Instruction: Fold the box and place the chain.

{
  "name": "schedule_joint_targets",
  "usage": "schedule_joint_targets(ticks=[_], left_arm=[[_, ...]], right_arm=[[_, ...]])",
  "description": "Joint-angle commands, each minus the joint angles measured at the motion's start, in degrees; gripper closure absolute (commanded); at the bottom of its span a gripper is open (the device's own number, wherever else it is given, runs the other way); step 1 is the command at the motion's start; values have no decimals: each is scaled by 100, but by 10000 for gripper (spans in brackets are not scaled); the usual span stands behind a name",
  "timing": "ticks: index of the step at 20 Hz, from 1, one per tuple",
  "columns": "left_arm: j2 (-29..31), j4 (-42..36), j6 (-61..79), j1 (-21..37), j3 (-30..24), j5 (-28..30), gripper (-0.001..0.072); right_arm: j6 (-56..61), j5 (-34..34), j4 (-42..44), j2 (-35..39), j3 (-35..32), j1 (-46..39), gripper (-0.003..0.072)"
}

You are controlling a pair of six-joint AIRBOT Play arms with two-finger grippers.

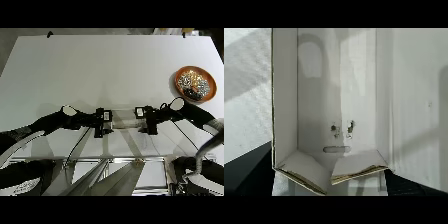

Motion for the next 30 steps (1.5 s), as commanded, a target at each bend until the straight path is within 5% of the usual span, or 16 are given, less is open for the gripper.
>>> schedule_joint_targets(ticks=[1,7,14,18,26,30], left_arm=[[2,-4,-7,-2,-4,0,567],[2,-4,-7,-2,-4,-2,567],[2,-4,-7,-4,-2,-4,567],[2,-4,-7,-2,-2,-2,567],[2,-4,-7,-2,-4,-4,567],[2,-4,-9,-4,-4,-2,567]], right_arm=[[463,149,-247,219,7,-7,0],[1281,376,-1132,1158,7,-17,60],[1493,527,-345,2087,7,-17,213],[1290,551,870,1969,4,-15,667],[1320,-1220,2306,754,4,-15,667],[1320,-1360,2465,391,4,-15,667]])
